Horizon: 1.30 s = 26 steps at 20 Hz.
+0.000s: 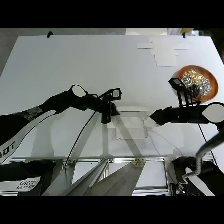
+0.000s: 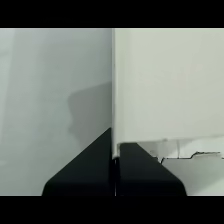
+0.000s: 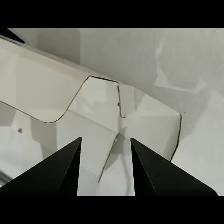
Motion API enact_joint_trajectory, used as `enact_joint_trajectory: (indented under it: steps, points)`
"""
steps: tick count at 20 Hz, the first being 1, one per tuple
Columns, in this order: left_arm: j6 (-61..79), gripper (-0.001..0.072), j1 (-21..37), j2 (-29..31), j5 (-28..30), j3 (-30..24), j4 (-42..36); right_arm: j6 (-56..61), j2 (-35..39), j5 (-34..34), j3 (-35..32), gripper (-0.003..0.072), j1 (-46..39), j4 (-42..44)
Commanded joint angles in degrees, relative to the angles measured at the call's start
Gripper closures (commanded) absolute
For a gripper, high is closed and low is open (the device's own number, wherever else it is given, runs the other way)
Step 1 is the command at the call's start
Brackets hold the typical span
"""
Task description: Fold the box and place the chain.
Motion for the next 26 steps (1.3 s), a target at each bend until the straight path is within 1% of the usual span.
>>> enact_joint_trajectory:
  steps: [1, 4, 6, 15, 18, 20, 23, 26]
  points:
    - [4.13, 0.0707, -0.15, -2.08, -0.46, 0.02, -3.8, 0.0, 0.04, 0.63, 0.07, 0.0344, 0.07, 0.0]
    - [4.13, 0.0705, -0.15, -2.08, 1.07, 0.02, 1.2, -0.39, 0.04, 0.61, 0.07, 0.0345, 0.07, 0.0]
    - [3.8, 0.0705, -0.15, -2.1, 1.09, 0.02, 3.41, -0.39, 0.04, 0.61, 0.07, 0.0345, 0.07, -0.07]
    - [3.76, 0.0699, -0.15, -2.1, 1.11, 0.02, 3.17, -0.7, 0.04, 0.7, 0.07, 0.0346, 0.07, -1.81]
    - [3.74, 0.0699, -0.15, -2.1, 0.81, 0.02, 3.15, -5.35, 0.04, 0.7, 0.07, 0.0347, 0.07, -1.75]
    - [3.72, 0.0703, -0.17, -2.05, -0.44, 0.02, 2.73, -7.82, 0.04, 1.25, 0.07, 0.0347, 0.07, -1.75]
    - [3.63, 0.0708, -0.15, -1.09, -0.07, 0.26, 2.08, -9.07, 0.04, 2.27, 0.07, 0.0347, 0.07, -1.77]
    - [1.88, 0.071, -0.15, -0.2, -0.22, 1.75, 2.73, -9.44, 0.04, 2.19, 0.07, 0.0347, 0.07, -1.79]
